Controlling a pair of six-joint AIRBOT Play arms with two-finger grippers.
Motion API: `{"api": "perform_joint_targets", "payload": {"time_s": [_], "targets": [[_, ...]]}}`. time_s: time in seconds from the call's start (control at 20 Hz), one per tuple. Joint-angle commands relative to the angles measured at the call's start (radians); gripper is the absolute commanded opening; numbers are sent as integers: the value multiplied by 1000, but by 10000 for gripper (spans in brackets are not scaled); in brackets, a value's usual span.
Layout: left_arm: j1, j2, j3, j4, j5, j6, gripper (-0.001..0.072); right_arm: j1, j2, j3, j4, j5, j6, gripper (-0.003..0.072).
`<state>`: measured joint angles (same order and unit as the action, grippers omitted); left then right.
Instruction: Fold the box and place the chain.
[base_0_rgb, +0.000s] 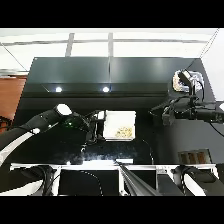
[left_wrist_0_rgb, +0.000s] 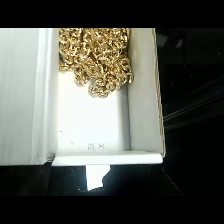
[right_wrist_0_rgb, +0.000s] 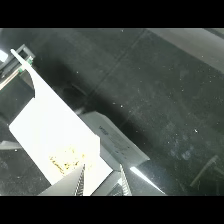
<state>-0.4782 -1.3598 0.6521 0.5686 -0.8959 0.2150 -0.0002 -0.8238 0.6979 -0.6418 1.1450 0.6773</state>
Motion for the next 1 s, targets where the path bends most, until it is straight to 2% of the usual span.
{"api": "perform_joint_targets", "payload": {"time_s": [0.0, 0.05, 0.15, 0.55, 0.65, 0.75, 0.85, 0.95], "targets": [[-15, 0, 1, 21, 37, -13, 697, 0, 1, 0, 1, 0, 0, 273], [-15, 0, 1, 21, 38, -14, 646, 0, 1, 0, 1, 0, 0, 274], [-14, 0, 1, 21, 38, -13, 395, 0, 1, 0, 1, 0, 0, 273], [-14, 0, 1, 19, 38, -13, 390, 5, 0, -7, 40, -11, 19, 273], [-14, 0, 1, 19, 38, -13, 389, 57, -14, -7, -23, -161, 180, 275], [-14, 0, 1, 19, 38, -13, 390, 136, -55, 0, -90, -311, 250, 275], [-14, 0, 1, 19, 38, -13, 390, 190, -126, 28, -97, -415, 299, 275], [-14, 0, 1, 19, 38, -13, 390, 204, -231, 79, -96, -452, 326, 275]]}}
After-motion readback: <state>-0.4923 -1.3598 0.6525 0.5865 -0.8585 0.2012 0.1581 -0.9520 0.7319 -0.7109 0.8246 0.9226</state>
